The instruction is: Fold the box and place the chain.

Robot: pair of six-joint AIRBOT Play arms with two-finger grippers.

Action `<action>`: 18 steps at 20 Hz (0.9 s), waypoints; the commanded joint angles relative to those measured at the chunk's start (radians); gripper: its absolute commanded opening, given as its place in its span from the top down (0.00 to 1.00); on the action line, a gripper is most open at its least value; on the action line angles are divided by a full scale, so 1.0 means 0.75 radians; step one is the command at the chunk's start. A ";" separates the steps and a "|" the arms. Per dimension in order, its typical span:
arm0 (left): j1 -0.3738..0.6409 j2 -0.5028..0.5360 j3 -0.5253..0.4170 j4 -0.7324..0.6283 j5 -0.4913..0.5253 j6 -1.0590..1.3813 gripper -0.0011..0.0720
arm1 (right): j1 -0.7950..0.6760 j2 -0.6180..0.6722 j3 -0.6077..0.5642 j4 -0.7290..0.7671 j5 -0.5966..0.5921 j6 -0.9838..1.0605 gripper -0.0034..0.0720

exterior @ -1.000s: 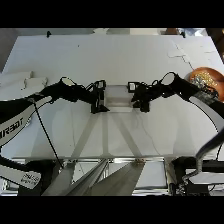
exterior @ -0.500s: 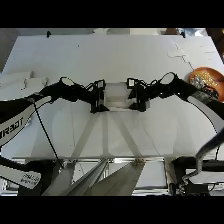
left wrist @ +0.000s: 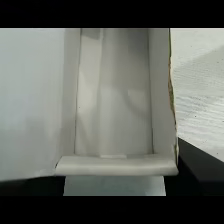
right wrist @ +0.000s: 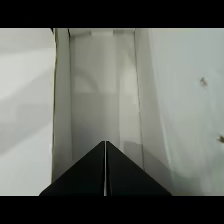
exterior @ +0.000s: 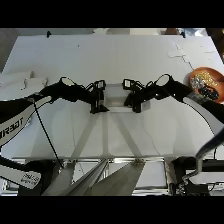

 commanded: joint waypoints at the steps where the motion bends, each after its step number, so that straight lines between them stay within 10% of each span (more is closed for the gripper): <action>1: -0.001 -0.001 0.000 0.001 0.005 0.004 0.32 | 0.009 0.073 0.000 0.163 -0.002 -0.001 0.94; 18: -0.001 -0.001 -0.001 0.001 0.006 0.004 0.32 | -0.046 0.410 0.000 0.163 0.086 0.152 0.94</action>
